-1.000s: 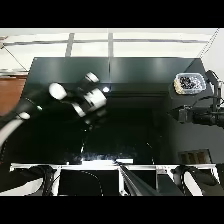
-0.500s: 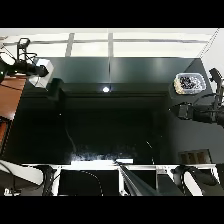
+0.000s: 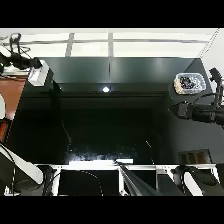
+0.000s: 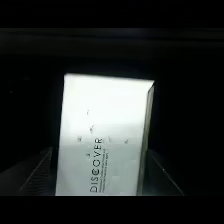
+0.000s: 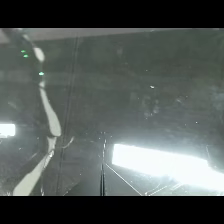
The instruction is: Fold the box and place the chain.
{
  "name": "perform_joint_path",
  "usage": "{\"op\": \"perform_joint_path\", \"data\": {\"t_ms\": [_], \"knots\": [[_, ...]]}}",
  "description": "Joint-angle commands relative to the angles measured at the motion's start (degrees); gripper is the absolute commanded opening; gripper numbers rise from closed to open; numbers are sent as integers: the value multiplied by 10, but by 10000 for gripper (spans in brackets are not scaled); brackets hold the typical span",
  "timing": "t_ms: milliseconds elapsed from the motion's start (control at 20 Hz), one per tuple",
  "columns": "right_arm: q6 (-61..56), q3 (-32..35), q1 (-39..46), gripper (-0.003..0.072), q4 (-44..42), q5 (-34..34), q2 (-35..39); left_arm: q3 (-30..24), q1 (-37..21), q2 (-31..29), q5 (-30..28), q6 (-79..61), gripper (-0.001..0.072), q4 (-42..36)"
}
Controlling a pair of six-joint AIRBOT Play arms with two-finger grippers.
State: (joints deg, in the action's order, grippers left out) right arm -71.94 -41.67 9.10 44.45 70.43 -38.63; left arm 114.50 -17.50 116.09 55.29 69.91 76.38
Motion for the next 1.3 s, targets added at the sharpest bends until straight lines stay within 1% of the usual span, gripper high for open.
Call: {"op": "perform_joint_path", "data": {"t_ms": [0, 50, 100, 150, 200, 250, 300, 350, 400, 450, 500, 600, 650, 750, 850, 900, 1050, 1250], "knots": [[12, -14, -14, 11, 1, -7, 0, 83, 0, -42, 143, 41, 715, 6], [12, -29, -18, 11, 5, -9, 0, 78, 0, -78, 174, 76, 672, 5], [12, -50, -20, 11, 12, -4, 0, 66, 0, -116, 205, 105, 346, 8], [12, -72, -21, 11, 21, 8, 0, 38, 0, -163, 242, 156, 27, 24], [12, -94, -21, 11, 31, 39, 0, -2, -1, -212, 255, 223, 28, 36], [13, -113, -21, 10, 47, 82, 2, -57, 3, -271, 255, 230, 27, 30], [15, -121, -22, 8, 80, 117, 13, -119, 13, -331, 235, 217, 27, 31], [14, -118, -22, 7, 126, 122, 33, -199, 30, -404, 195, 197, 27, 30], [12, -107, -24, 6, 170, 102, 61, -289, 50, -480, 147, 183, 27, 24], [10, -85, -24, 7, 194, 61, 93, -376, 73, -551, 105, 163, 27, 8], [10, -58, -24, 7, 196, 14, 120, -471, 99, -622, 60, 150, 27, -5], [17, 14, -24, 9, 184, -83, 152, -633, 152, -741, -10, 157, 27, -5], [23, 49, -24, 10, 189, -119, 152, -704, 173, -794, -31, 157, 26, -3], [23, 113, -24, 11, 205, -191, 151, -808, 196, -869, -42, 157, 27, -1], [23, 151, -24, 11, 211, -219, 151, -868, 199, -919, -44, 157, 28, 2], [23, 157, -24, 12, 212, -215, 151, -880, 199, -935, -42, 157, 28, 9], [23, 157, -24, 13, 209, -196, 152, -882, 199, -960, -9, 158, 29, 7], [23, 157, -24, 12, 210, -196, 151, -882, 199, -961, -11, 158, 29, 7]]}}
